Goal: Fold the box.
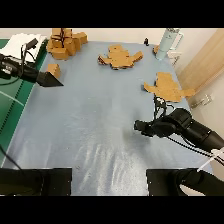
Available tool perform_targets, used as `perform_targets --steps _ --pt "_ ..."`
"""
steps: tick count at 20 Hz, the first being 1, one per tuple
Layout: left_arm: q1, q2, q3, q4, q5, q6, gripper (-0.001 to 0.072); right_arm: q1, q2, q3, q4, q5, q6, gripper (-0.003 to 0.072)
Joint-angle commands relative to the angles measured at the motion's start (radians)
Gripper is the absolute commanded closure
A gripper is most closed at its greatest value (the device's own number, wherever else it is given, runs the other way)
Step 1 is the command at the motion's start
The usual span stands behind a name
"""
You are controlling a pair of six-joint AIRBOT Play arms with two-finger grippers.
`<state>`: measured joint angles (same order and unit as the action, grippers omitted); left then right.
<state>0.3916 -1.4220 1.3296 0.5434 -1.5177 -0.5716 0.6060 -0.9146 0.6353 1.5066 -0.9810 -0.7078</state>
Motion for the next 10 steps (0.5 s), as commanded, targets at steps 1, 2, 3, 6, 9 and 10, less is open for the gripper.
perform_targets --steps 1,2,3,6,9,10 --pt "-0.1 0.235 -0.297 -0.063 0.089 0.061 0.0005 0.001 0.0 0.001 0.0 0.0 0.0 0.0681" --pt "-0.139 0.317 -0.386 -0.076 0.14 0.064 0.0005 0.001 0.0 0.001 0.0 0.0 0.0 0.0681" --pt "-0.179 0.386 -0.457 -0.077 0.185 0.063 0.0005 0.001 0.0 0.001 0.0 0.0 0.0 0.0681" --pt "-0.306 0.542 -0.604 -0.076 0.309 0.018 0.0005 0.001 0.0 0.001 0.0 0.0 0.0 0.0681" --pt "-0.413 0.586 -0.646 -0.076 0.375 -0.007 0.0005 0.001 0.0 0.001 0.0 0.0 0.0 0.0681" --pt "-0.444 0.586 -0.645 -0.076 0.385 -0.017 0.0005 0.001 0.0 0.001 0.0 0.0 0.0 0.0681"
